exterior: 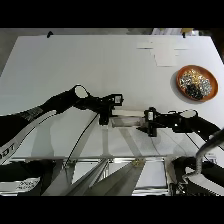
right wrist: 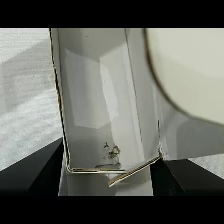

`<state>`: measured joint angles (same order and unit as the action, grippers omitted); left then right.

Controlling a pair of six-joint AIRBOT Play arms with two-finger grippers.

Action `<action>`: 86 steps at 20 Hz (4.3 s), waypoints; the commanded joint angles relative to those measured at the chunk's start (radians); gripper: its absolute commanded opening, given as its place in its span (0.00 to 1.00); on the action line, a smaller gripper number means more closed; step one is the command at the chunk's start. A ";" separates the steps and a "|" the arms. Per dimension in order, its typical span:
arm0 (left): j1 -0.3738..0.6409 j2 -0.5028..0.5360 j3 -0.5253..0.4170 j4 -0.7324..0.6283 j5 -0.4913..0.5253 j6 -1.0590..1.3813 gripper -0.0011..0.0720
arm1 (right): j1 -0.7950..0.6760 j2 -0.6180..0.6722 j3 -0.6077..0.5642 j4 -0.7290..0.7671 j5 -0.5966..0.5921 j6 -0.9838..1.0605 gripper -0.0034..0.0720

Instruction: Fold the box and place the chain.

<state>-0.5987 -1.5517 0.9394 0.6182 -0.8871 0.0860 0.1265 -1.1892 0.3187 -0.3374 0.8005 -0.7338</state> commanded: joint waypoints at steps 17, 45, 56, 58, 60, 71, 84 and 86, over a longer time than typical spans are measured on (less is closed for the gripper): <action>0.000 0.000 0.001 0.000 0.000 0.000 0.03 | -0.001 0.001 0.001 0.000 0.001 0.000 0.68; 0.002 0.483 0.001 0.452 -0.076 -0.451 0.40 | -0.001 0.001 0.001 0.000 0.001 0.000 0.68; -0.208 0.439 -0.010 0.365 -0.158 -0.502 0.02 | -0.001 0.001 0.001 0.000 0.000 0.000 0.68; -0.256 0.373 -0.010 0.365 -0.084 -0.502 0.02 | -0.001 0.001 0.001 0.000 0.000 0.000 0.68; -0.276 0.306 -0.010 0.365 0.047 -0.504 0.02 | -0.001 0.001 0.001 0.000 0.000 0.000 0.68; -0.261 0.101 -0.010 0.358 0.475 -0.760 0.02 | -0.001 0.001 0.001 0.000 0.000 0.000 0.68; -0.260 0.280 -0.009 0.429 0.272 -0.839 0.02 | -0.001 0.001 0.001 0.000 0.000 0.000 0.68; -0.260 0.328 -0.009 0.510 0.188 -0.953 0.02 | -0.001 0.001 0.001 0.000 0.000 0.000 0.68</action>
<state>-0.8597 -1.2934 0.9302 1.0401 -0.5945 -0.7582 0.1257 -1.1892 0.3195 -0.3378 0.8013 -0.7341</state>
